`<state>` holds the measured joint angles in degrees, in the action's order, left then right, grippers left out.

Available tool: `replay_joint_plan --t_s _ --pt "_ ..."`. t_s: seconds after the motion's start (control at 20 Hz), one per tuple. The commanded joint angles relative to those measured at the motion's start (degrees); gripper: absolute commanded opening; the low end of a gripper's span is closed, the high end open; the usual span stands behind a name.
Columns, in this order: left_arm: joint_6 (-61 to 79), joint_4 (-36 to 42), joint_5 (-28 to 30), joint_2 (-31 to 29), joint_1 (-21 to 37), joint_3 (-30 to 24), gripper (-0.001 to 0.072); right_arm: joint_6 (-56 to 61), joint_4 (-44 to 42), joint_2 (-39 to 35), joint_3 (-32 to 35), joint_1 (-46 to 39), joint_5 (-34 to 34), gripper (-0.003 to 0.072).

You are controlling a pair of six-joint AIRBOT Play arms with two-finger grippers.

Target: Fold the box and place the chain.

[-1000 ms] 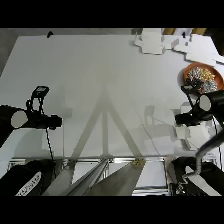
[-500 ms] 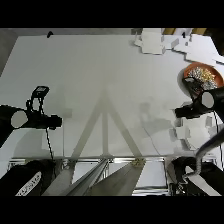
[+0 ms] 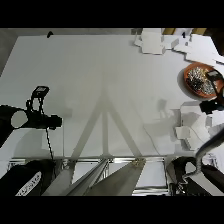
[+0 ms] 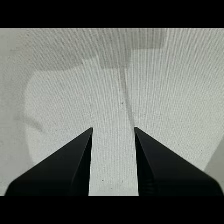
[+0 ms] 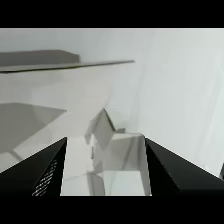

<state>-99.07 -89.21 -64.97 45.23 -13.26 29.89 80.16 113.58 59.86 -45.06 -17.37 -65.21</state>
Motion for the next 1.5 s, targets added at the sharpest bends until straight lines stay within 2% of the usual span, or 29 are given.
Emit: replay_joint_plan --t_s 0.0,0.15,0.25,0.35,0.45,0.55,0.6,0.65,0.75,0.95,1.15,1.3,1.45 --pt "0.0 0.0 0.0 0.0 0.0 0.0 0.0291 -1.2 -1.6 2.6 -0.2 -11.1 0.7 0.0535" --pt "0.0 0.0 0.0 0.0 0.0 0.0 0.0291 -3.5 -1.6 4.3 -0.2 -15.0 3.7 0.0521" --pt "0.0 0.0 0.0 0.0 0.0 0.0 0.0291 -5.7 -1.5 6.5 -0.2 -16.2 2.4 0.0508" --pt "0.0 0.0 0.0 0.0 0.0 0.0 0.0291 -5.7 -0.9 9.0 -0.2 -17.0 0.7 0.0451" --pt "0.0 0.0 0.0 0.0 0.0 0.0 0.0291 -5.7 -0.5 10.5 -0.2 -18.0 0.1 0.0428" --pt "0.0 0.0 0.0 0.0 0.0 0.0 0.0291 -5.6 1.1 11.5 -0.2 -19.3 -0.5 0.0324" --pt "0.0 0.0 0.0 0.0 0.0 0.0 0.0291 -5.4 1.5 12.0 -0.2 -20.0 -1.0 0.0295" --pt "0.0 0.0 0.0 0.0 0.0 0.0 0.0291 -5.2 1.4 12.4 -0.2 -20.8 -2.2 0.0222" --pt "0.0 0.0 0.0 0.0 0.0 0.0 0.0291 -5.3 0.9 12.2 -0.2 -20.7 -6.2 0.0019" --pt "0.0 0.0 0.0 0.0 0.0 0.0 0.0291 -5.3 -4.5 8.3 -0.2 -13.6 -9.1 0.0018" --pt "0.0 0.0 0.0 0.0 0.0 0.0 0.0291 -9.5 -21.2 3.1 1.1 -3.4 -10.1 0.0017" --pt "0.0 0.0 0.0 0.0 0.0 0.0 0.0291 -11.7 -28.9 -3.2 6.0 3.8 -7.3 0.0017" --pt "0.0 0.0 0.0 0.0 0.0 0.0 0.0291 -11.7 -40.2 -11.9 13.9 9.8 -0.1 0.0018"
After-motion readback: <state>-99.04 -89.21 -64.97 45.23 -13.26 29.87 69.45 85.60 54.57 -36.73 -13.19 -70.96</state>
